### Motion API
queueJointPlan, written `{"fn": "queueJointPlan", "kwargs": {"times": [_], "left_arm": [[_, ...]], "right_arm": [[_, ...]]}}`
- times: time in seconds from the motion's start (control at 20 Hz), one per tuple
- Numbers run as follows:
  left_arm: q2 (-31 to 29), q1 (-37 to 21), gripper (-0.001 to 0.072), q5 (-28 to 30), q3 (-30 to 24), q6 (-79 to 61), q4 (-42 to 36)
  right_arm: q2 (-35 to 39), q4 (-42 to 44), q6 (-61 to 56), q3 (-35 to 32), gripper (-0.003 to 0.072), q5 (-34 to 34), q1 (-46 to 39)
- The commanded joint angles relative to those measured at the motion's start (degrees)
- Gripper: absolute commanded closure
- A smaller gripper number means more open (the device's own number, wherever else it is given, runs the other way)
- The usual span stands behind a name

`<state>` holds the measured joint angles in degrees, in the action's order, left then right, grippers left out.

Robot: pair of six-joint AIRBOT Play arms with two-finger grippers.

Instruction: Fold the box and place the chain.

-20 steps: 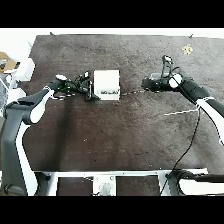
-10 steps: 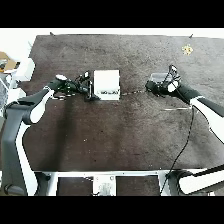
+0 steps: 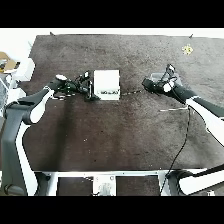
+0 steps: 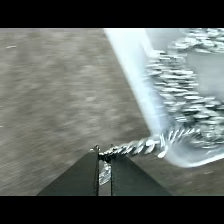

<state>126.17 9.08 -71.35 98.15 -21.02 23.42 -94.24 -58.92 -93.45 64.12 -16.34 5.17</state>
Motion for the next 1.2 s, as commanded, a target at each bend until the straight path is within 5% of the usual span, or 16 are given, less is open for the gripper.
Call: {"fn": "queueJointPlan", "kwargs": {"times": [0.0, 0.25, 0.5, 0.8, 0.85, 0.9, 0.95, 1.15], "left_arm": [[0.02, -0.02, 0.0349, 0.02, 0.00, 0.00, 0.00], [0.02, -0.02, 0.0349, 0.00, 0.00, 0.00, 0.00], [0.00, -0.02, 0.0349, 0.04, 0.00, 0.00, 0.00], [0.02, -0.02, 0.0349, 0.02, 0.00, 0.00, -0.02], [0.02, -0.02, 0.0350, 0.02, 0.00, 0.00, -0.02], [0.02, -0.02, 0.0349, 0.02, 0.00, 0.00, -0.04], [0.02, -0.02, 0.0350, 0.00, 0.00, 0.00, -0.04], [0.02, -0.02, 0.0350, 0.02, 0.00, 0.00, -0.04]], "right_arm": [[6.91, 0.26, 3.93, 0.02, 0.0687, -3.87, 3.61], [21.44, 0.26, 8.17, 0.04, 0.0687, 7.54, 16.31], [18.38, 0.35, 7.13, 6.93, 0.0687, 14.47, 27.04], [5.07, 0.26, 3.74, 7.74, 0.0686, 5.03, 28.46], [4.07, 0.15, 3.65, 7.15, 0.0628, 2.12, 28.44], [3.87, -1.29, 3.65, 6.62, 0.0411, -0.46, 28.13], [4.15, -3.87, 3.61, 6.47, 0.0357, -4.11, 27.32], [9.49, -9.60, 1.90, 2.27, 0.0373, -9.79, 18.78]]}}
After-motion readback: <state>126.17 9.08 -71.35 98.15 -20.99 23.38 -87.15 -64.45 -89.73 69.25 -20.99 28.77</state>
